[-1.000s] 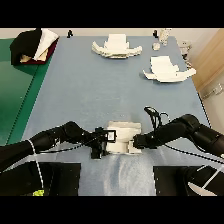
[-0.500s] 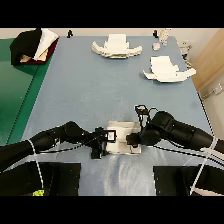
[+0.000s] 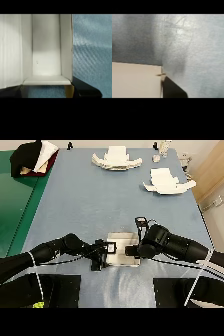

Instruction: Fold the box.

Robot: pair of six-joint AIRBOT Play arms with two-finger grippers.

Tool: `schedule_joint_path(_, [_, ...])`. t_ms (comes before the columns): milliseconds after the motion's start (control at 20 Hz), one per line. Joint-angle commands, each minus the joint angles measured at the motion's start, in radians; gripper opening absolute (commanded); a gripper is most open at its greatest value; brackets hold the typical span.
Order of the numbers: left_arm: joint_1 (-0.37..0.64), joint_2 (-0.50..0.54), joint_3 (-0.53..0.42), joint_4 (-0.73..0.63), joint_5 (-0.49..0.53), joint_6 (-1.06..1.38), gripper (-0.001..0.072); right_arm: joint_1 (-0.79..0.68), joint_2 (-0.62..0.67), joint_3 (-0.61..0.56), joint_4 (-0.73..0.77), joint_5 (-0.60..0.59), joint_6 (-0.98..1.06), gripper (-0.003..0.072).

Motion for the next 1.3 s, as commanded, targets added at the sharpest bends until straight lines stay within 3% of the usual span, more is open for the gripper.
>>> schedule_joint_path(0, [0.0,0.0,0.0,0.001,0.0,0.002,0.0395,0.001,-0.001,0.001,-0.002,-0.003,0.011,0.0012])
schedule_joint_path(300, [0.0,0.0,0.0,0.001,0.0,0.002,0.0395,0.001,-0.001,0.001,-0.002,-0.024,0.01,0.0003])
schedule_joint_path(350, [0.0,0.0,0.0,0.001,0.0,0.002,0.0395,0.001,-0.001,0.001,-0.002,-0.025,0.01,0.005])
schedule_joint_path(400, [0.0,0.0,0.0,0.001,0.0,0.002,0.0395,0.001,-0.001,0.001,-0.002,-0.025,0.01,0.0248])
schedule_joint_path(450, [0.0,0.0,0.0,0.001,0.0,0.001,0.0395,0.001,-0.001,0.001,-0.001,-0.025,0.008,0.0319])
schedule_joint_path(650, [0.0,0.0,0.0,0.001,0.0,0.002,0.0396,0.001,0.004,0.003,0.0,-0.025,0.007,0.0319])
schedule_joint_path(750, [0.0,0.0,0.0,0.001,0.0,0.001,0.0395,0.001,0.004,0.005,0.011,-0.025,0.007,0.0387])
schedule_joint_path(1250, [0.0,0.0,0.0,0.001,0.0,0.002,0.0395,0.003,0.001,0.002,0.098,-0.025,0.008,0.0387])
